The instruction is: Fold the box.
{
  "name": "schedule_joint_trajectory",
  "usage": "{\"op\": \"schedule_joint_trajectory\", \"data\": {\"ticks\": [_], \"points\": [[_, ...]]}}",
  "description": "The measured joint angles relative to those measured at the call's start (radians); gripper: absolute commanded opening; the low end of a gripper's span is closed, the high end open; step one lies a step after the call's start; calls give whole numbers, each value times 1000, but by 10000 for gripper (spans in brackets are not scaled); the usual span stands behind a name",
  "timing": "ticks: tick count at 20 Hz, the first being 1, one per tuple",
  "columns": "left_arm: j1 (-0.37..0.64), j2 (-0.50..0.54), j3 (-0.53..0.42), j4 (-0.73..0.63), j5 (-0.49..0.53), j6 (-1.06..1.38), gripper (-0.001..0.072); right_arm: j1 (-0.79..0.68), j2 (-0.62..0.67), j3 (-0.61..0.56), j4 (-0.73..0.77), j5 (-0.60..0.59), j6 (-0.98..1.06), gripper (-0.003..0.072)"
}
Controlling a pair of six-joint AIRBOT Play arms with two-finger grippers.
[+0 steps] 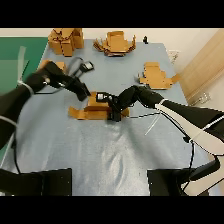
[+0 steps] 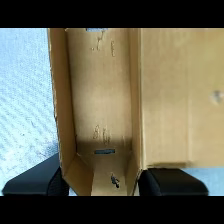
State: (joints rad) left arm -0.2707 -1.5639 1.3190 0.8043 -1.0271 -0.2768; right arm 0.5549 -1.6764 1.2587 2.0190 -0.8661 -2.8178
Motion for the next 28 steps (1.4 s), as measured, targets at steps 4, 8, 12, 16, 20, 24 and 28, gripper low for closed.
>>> {"op": "schedule_joint_trajectory", "data": {"ticks": [4,8,12,16,20,24,28], "points": [[155,174,-37,17,-169,49,15,0,0,0,0,0,0,514],[220,258,-183,62,-199,123,676,0,0,0,0,0,0,514],[163,238,-292,40,-94,275,681,0,0,0,0,3,0,514],[69,176,-322,33,-36,388,679,0,0,0,0,11,0,514],[-19,127,-330,34,26,433,393,0,0,0,0,13,0,514],[-61,111,-329,51,76,436,224,0,0,0,0,16,0,514],[-72,106,-329,67,93,407,224,0,0,0,0,16,0,514]]}}
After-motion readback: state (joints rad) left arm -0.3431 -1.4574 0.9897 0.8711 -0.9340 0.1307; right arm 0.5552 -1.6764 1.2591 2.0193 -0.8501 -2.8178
